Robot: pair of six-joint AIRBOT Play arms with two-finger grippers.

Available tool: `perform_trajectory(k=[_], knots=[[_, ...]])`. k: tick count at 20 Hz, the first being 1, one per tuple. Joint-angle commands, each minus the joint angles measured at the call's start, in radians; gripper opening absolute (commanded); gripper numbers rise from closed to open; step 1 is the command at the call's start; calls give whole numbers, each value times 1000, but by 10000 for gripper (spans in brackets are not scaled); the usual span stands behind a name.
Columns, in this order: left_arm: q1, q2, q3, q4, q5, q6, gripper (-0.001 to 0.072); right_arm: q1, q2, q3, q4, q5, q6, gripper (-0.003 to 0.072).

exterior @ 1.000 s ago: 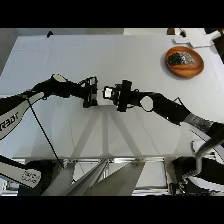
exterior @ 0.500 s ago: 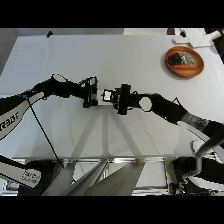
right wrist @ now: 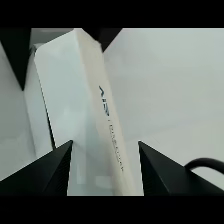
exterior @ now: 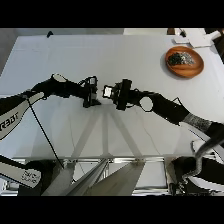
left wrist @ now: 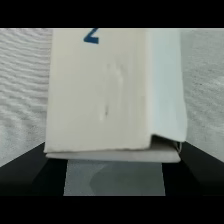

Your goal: Fold the box and place the chain.

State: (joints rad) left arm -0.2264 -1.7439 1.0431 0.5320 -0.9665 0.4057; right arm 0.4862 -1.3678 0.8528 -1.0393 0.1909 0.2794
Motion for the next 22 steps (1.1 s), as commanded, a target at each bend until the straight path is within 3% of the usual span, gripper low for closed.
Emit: perform_trajectory(k=[1, 3, 5, 6, 10, 13, 22], knots=[[0, 0, 0, 1, -2, 1, 396, 1, 7, 1, -1, -11, 0, 457], [0, 0, 0, 1, -2, 1, 396, 1, 6, 1, -1, -10, 0, 449], [0, 0, 0, 1, -2, 1, 396, 1, 3, 1, 0, -8, 0, 336], [0, 0, 0, 1, -2, 1, 396, 1, -2, 1, 0, -7, 0, 315], [0, 0, 0, 1, -2, 1, 396, 1, -23, 1, 0, 3, 0, 312], [0, 0, 0, 1, -2, 1, 396, 1, -27, 1, 0, 3, 0, 235], [0, 0, 0, 1, -2, 1, 396, 1, -32, 1, 0, 129, 1, 244]])
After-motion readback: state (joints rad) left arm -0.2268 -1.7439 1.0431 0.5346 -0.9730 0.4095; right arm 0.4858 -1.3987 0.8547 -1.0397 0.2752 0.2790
